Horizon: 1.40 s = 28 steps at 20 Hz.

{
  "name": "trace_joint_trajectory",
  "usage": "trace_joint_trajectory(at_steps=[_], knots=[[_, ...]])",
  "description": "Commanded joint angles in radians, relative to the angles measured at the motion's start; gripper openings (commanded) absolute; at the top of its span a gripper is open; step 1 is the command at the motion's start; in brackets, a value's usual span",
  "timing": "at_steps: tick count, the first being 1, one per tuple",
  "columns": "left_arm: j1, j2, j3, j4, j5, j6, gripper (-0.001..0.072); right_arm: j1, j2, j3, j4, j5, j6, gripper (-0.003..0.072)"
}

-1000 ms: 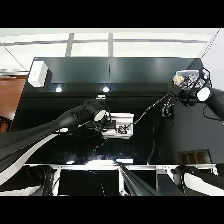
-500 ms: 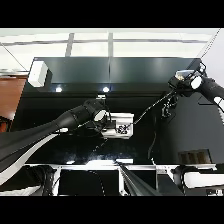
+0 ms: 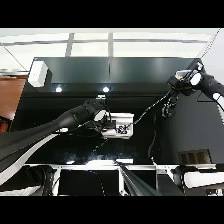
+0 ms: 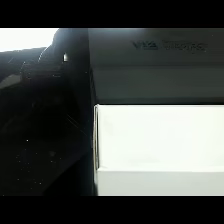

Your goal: Fold the box and place the chain.

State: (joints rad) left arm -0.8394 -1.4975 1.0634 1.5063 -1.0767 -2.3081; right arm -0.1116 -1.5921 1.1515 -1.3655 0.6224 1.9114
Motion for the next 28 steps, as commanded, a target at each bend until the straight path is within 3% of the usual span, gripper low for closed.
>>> trace_joint_trajectory(at_steps=[1,5,8,14,20,23,25,28], knots=[[0.0,0.0,0.0,0.0,-0.001,0.0,0.0031,0.0,0.08,0.021,0.0,0.165,-0.13,0.0015],[0.0,0.0,0.0,0.0,-0.001,0.0,0.0031,0.0,0.314,0.029,-0.056,0.322,-0.214,0.0017],[0.0,0.0,0.0,0.0,-0.001,0.0,0.003,0.0,0.518,0.034,-0.041,0.351,-0.254,0.0016],[0.0,0.0,0.0,0.0,-0.001,0.0,0.0031,0.0,0.798,0.034,0.279,0.468,-0.41,0.0017],[0.0,0.0,0.0,0.0,-0.002,0.0,0.0031,0.004,0.874,0.034,0.664,0.698,-0.568,0.0017],[0.0,0.0,0.0,0.0,-0.001,0.0,0.0031,0.077,0.874,-0.006,0.666,0.765,-0.581,0.0017],[0.0,0.0,0.0,0.0,-0.001,0.0,0.0031,0.157,0.874,-0.085,0.666,0.746,-0.58,0.0017],[0.0,0.0,0.0,0.0,-0.001,0.0,0.0031,0.288,0.864,-0.232,0.696,0.6,-0.576,0.0015]])
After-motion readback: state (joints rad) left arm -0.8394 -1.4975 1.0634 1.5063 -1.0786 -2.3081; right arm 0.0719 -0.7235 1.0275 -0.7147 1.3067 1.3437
